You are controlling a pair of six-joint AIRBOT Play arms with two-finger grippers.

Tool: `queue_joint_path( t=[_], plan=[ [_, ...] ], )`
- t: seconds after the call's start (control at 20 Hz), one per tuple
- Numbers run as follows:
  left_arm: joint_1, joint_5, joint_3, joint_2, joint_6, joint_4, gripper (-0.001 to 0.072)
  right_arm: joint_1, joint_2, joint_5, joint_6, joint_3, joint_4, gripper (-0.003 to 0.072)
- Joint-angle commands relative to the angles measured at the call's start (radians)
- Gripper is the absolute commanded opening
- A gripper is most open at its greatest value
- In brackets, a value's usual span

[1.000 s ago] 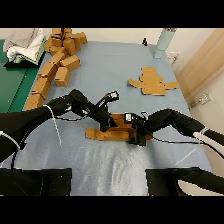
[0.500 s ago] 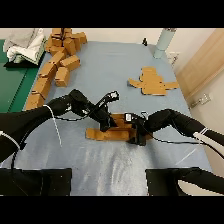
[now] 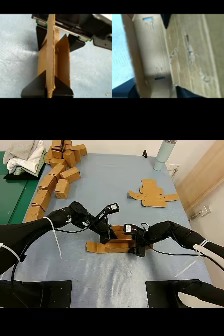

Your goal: Fold the box.

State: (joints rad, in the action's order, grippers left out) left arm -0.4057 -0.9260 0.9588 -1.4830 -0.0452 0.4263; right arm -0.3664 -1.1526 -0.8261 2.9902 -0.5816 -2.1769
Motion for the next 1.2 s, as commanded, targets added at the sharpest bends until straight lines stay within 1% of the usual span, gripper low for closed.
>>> queue_joint_path(
  t=[0.0, 0.8, 0.95, 1.15],
  plan=[
    [0.0, 0.0, 0.0, 0.0, 0.0, 0.0, 0.0013, -0.01, 0.0, -0.006, 0.004, -0.001, 0.012, 0.0506],
    [0.0, 0.0, 0.0, 0.0, 0.0, 0.0, 0.0013, -0.01, 0.001, -0.003, 0.004, -0.001, 0.019, 0.0511],
    [0.0, 0.002, 0.0, 0.0, 0.004, -0.043, 0.0013, -0.01, 0.001, -0.003, 0.004, -0.001, 0.019, 0.0511],
    [0.0, -0.001, 0.0, 0.0, 0.004, -0.054, 0.0014, -0.01, 0.001, -0.003, 0.004, -0.001, 0.019, 0.0511]
  ],
)
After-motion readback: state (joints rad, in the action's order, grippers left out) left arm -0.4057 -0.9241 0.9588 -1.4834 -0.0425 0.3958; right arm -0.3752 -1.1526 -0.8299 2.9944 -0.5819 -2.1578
